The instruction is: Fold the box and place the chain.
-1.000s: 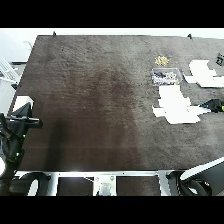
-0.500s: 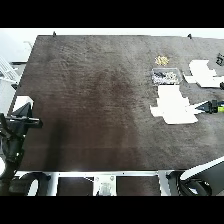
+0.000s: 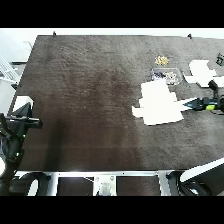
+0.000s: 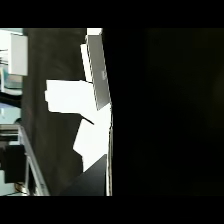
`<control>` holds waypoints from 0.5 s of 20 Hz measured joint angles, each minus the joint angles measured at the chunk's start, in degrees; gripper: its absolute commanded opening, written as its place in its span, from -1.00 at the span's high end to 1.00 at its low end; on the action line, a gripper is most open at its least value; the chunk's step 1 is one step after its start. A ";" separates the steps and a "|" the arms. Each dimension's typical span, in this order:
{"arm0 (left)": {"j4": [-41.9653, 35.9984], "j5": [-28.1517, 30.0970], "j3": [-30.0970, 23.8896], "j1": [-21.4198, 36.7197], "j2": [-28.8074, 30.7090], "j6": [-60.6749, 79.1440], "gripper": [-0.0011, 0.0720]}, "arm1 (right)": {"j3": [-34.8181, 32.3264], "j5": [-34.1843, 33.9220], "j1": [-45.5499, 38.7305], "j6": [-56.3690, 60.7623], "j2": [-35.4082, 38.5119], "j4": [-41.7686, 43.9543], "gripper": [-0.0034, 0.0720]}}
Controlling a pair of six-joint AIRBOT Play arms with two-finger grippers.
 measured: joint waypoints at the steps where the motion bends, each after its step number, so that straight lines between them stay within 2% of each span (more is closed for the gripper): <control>1: 0.00 0.00 0.00 0.00 0.00 0.00 0.91 | -4.11 -1.46 1.88 -0.98 2.27 1.73 0.91; 6: -0.02 0.00 0.00 -0.02 0.00 0.00 0.91 | -25.44 -14.43 13.66 -4.48 15.32 11.74 0.91; 8: -0.02 0.00 0.00 0.00 0.00 0.00 0.91 | -30.91 -20.11 19.32 -4.52 19.87 16.00 0.91; 10: -0.02 0.00 0.00 -0.02 0.00 0.02 0.91 | -33.62 -26.32 25.35 -3.08 22.67 18.53 0.91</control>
